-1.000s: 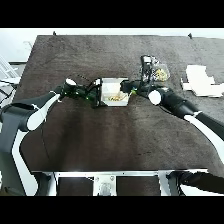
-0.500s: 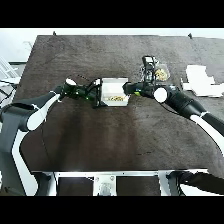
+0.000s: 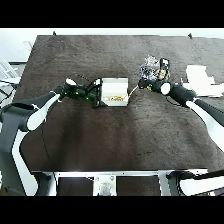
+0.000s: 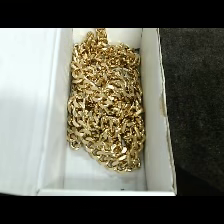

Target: Fold the box and place the chain.

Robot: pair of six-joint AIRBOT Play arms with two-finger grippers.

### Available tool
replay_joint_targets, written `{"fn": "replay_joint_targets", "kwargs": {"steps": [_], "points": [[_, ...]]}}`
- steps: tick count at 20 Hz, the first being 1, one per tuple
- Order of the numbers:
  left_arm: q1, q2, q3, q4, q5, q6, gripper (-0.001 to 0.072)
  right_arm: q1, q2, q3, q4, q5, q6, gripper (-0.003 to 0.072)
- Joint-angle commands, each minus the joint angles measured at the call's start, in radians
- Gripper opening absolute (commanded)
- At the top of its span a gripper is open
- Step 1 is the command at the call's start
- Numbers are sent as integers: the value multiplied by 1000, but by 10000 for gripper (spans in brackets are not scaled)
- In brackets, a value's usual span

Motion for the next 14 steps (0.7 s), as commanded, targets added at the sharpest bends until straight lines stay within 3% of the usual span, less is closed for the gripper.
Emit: {"fn": "replay_joint_targets", "kwargs": {"steps": [1, 5, 7, 11, 13, 14], "points": [[1, 1, 1, 0, 0, 0, 310, -8, -129, 130, 21, 27, 4, 529], [1, 1, 1, 0, 0, 0, 310, -3, -208, 231, 24, 76, 3, 499], [1, 1, 1, 0, 0, 0, 310, -3, -233, 251, 23, 77, 3, 342], [1, 1, 1, 0, 0, 0, 310, -3, -245, 255, 16, 77, -72, 178], [1, 1, 1, 0, 0, 0, 310, -5, -245, 254, 3, 77, -109, 10], [1, 1, 1, 0, 0, 0, 310, -8, -243, 254, 2, 77, -109, 9]]}}
